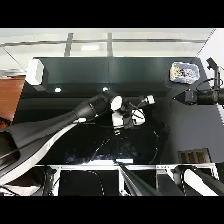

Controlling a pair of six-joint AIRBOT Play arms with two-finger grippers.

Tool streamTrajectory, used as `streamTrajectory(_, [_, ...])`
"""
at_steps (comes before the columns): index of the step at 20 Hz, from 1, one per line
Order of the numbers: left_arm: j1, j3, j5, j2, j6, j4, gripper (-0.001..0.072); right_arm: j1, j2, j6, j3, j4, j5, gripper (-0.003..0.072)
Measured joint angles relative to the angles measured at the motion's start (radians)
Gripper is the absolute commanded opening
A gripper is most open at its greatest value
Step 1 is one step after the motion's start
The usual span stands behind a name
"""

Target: Fold the box and place the chain.

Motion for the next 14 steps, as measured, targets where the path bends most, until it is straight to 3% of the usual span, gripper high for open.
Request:
streamTrajectory(3, [0.114,0.006,-0.179,0.112,-0.200,0.154,0.0216,0.000,0.000,0.002,0.000,0.000,0.000,0.0015])
streamTrajectory(6, [0.313,-0.111,-0.279,0.308,-0.357,0.227,0.0218,0.000,0.000,0.006,0.000,0.000,0.000,0.0015])
streamTrajectory(10, [0.690,-0.378,-0.269,0.575,-0.488,0.266,0.0218,0.007,0.000,0.012,0.000,0.002,0.002,0.0015])
streamTrajectory(12, [0.904,-0.477,-0.230,0.634,-0.512,0.270,0.0219,0.027,0.000,0.013,0.000,0.005,-0.003,0.0015])
streamTrajectory(14, [1.080,-0.517,-0.185,0.631,-0.466,0.228,0.0229,0.061,0.000,0.012,0.000,0.004,-0.020,0.0015])
